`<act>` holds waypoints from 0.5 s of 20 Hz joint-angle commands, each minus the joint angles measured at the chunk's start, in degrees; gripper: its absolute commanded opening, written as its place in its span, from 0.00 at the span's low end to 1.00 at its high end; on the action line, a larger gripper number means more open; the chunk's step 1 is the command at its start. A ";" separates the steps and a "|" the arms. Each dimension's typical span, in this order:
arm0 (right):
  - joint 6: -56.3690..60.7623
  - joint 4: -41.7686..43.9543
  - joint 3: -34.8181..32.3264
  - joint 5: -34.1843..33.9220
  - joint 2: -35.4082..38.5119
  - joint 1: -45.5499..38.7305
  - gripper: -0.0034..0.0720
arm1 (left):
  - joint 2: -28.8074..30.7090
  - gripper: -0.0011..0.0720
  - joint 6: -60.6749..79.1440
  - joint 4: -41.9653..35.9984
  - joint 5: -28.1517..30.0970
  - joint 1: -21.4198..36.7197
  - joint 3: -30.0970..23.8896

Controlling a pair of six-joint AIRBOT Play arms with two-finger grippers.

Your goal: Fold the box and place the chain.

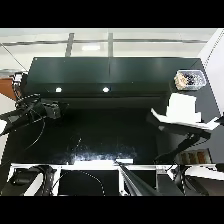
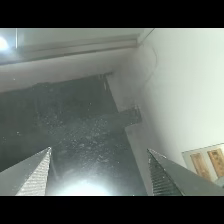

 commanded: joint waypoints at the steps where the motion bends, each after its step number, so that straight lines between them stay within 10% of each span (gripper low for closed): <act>1: -2.54 3.54 0.04 -4.94 0.09 0.83 0.08 | -0.04 0.98 0.00 -0.04 0.57 -0.04 -0.02; 10: -3.45 24.15 -9.33 -2.23 11.61 14.91 0.08 | -0.04 0.98 -0.50 -3.28 0.63 -0.07 -0.02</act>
